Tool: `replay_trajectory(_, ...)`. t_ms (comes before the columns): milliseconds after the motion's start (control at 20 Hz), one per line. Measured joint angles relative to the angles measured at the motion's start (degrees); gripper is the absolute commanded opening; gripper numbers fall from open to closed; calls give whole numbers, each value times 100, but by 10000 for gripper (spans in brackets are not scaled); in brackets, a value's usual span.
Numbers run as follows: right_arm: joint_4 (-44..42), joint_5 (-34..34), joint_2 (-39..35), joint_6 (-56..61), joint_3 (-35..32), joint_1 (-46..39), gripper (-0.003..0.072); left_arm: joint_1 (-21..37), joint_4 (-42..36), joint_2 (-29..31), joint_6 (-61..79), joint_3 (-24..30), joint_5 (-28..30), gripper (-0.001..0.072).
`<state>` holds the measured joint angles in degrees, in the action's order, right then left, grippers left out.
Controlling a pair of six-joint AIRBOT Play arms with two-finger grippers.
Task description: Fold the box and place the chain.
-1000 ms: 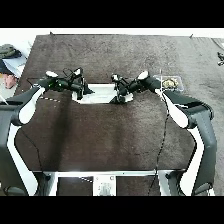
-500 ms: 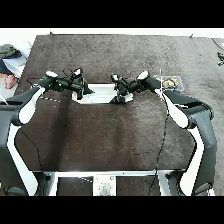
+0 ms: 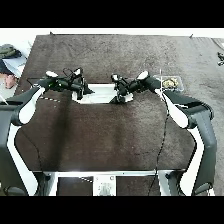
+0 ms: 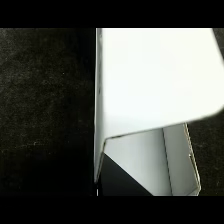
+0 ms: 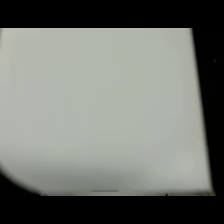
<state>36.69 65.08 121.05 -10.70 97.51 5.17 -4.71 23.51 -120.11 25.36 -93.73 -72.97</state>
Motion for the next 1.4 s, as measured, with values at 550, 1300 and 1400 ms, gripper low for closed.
replay_trajectory(550,2,2,0,0,0,0,387,0,-11,0,2,0,7,15)
replay_trajectory(1300,-2,4,7,-2,-2,4,387,531,-118,59,-437,-382,-962,209)
replay_trajectory(1400,-2,4,7,-2,-2,4,387,654,-125,59,-638,-549,-1209,81)
